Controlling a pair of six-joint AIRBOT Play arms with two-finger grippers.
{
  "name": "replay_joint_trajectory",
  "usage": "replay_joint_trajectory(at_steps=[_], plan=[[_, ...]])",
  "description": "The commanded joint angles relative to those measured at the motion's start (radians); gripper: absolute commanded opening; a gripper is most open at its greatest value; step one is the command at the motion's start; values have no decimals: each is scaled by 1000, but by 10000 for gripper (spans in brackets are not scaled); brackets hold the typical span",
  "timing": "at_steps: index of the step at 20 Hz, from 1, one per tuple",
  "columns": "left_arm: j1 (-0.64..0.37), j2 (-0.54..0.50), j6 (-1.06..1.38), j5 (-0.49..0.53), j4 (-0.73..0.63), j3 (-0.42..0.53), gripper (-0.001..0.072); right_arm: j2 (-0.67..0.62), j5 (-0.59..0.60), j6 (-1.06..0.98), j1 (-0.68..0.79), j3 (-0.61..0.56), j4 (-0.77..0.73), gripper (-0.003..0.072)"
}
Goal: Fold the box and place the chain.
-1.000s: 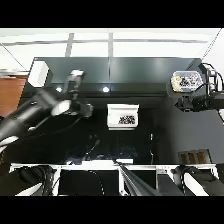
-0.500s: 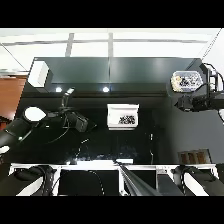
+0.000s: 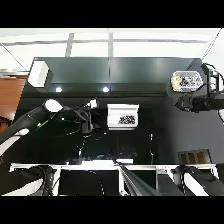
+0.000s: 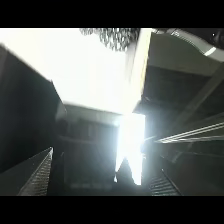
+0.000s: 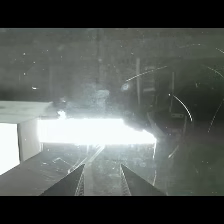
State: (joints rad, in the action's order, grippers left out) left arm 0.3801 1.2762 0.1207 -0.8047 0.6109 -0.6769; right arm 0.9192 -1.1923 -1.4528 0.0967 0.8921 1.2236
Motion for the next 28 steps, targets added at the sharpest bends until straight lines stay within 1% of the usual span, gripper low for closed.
replay_joint_trajectory(at_steps=[1,3,6,8,13,16,18,22,23,24,25,26,27,28], plan=[[2,119,166,-80,-49,-86,720,0,-1,-10,0,0,0,264],[7,160,166,-89,-59,-103,720,0,-2,-10,0,0,0,264],[13,179,166,-76,-106,-104,720,0,-1,-10,0,0,-1,263],[19,180,165,-58,-108,-105,720,0,-1,-10,-1,0,0,263],[26,180,165,-55,-122,-106,719,0,0,-10,-22,0,1,264],[56,185,165,-27,-123,-106,719,0,3,-10,-24,0,1,264],[66,192,160,-9,-121,-117,719,2,3,-10,-24,0,0,264],[67,212,140,-16,-115,-142,712,3,3,-10,-24,0,0,263],[67,212,140,-16,-115,-142,676,3,4,-9,-24,0,0,264],[67,212,140,-16,-115,-142,561,4,5,-9,-24,0,0,264],[67,212,140,-16,-115,-142,419,7,7,-10,-24,0,-2,264],[67,212,140,-16,-115,-142,360,10,14,-10,-24,-2,-21,264],[67,212,140,-16,-115,-142,360,17,26,-9,-24,-2,-76,266],[67,212,140,-16,-115,-142,360,27,50,11,-28,-2,-169,343]])
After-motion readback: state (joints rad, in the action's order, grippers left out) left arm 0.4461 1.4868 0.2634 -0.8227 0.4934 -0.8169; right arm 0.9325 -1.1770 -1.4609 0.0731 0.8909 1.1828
